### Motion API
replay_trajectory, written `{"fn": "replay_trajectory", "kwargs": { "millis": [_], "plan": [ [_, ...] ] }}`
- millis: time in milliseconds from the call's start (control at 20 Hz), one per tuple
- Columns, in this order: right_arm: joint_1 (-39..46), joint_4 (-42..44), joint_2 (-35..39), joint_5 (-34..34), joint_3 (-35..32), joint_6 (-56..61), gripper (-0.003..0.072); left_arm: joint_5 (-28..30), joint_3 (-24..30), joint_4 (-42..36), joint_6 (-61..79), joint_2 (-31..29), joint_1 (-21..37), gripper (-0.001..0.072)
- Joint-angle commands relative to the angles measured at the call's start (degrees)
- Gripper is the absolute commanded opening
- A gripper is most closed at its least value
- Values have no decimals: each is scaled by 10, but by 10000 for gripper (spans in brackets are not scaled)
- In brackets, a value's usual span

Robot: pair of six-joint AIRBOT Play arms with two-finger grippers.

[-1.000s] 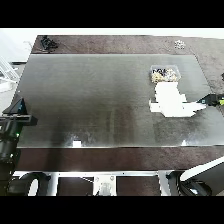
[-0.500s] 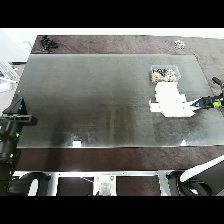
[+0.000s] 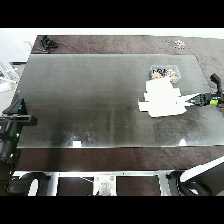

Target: Fold the box and place the chain.

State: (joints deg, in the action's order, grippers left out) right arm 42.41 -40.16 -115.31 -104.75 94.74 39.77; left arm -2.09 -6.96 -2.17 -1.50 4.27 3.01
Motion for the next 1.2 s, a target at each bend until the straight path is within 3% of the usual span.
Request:
{"fn": "replay_trajectory", "kwargs": {
  "millis": [0,150,300,500,850,1150],
  "plan": [
    [-39,52,36,12,-94,-10,5,0,0,0,0,0,0,19],
    [-103,132,76,33,-184,-64,4,0,0,0,0,0,0,18],
    [-183,207,136,118,-272,-72,3,0,0,0,0,0,0,18],
    [-290,237,229,256,-349,-46,3,0,0,0,0,0,0,18],
    [-426,215,236,477,-352,-10,3,0,0,0,0,0,0,18],
    [-438,216,190,493,-330,-10,3,5,0,0,0,0,0,19]
  ]
}}
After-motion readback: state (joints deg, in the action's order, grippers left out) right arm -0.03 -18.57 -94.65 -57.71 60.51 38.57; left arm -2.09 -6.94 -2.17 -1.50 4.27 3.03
